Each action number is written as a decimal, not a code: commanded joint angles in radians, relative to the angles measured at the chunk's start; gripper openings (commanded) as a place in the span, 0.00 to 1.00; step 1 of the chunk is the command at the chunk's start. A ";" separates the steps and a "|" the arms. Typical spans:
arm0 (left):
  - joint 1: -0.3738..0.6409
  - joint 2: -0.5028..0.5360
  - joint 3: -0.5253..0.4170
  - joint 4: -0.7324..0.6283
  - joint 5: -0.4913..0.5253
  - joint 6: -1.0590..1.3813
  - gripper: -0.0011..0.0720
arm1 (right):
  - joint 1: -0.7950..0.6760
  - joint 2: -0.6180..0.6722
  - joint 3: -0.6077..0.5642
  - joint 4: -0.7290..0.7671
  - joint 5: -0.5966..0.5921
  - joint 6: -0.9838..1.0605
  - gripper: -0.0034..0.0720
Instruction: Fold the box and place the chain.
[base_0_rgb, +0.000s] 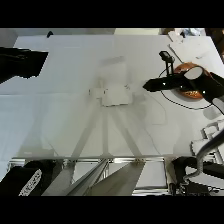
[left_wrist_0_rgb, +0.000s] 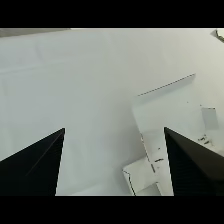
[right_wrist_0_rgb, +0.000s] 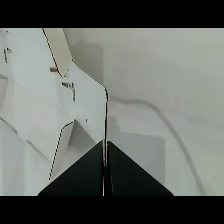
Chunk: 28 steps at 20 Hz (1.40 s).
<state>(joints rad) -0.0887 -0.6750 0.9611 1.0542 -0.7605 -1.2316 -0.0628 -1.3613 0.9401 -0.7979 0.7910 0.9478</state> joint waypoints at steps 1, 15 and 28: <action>0.000 0.000 0.001 0.000 0.000 0.000 0.97 | 0.095 -0.044 -0.008 0.013 -0.198 0.082 0.06; 0.000 0.000 0.001 0.000 0.000 0.000 0.97 | 0.160 -0.109 -0.050 0.005 -0.321 0.125 0.06; 0.000 -0.009 0.001 -0.008 -0.008 -0.077 0.96 | 0.160 -0.109 -0.050 0.005 -0.321 0.125 0.06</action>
<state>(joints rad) -0.0887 -0.6781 0.9611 1.0473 -0.7609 -1.2659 0.0963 -1.4693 0.8909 -0.7929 0.4694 1.0729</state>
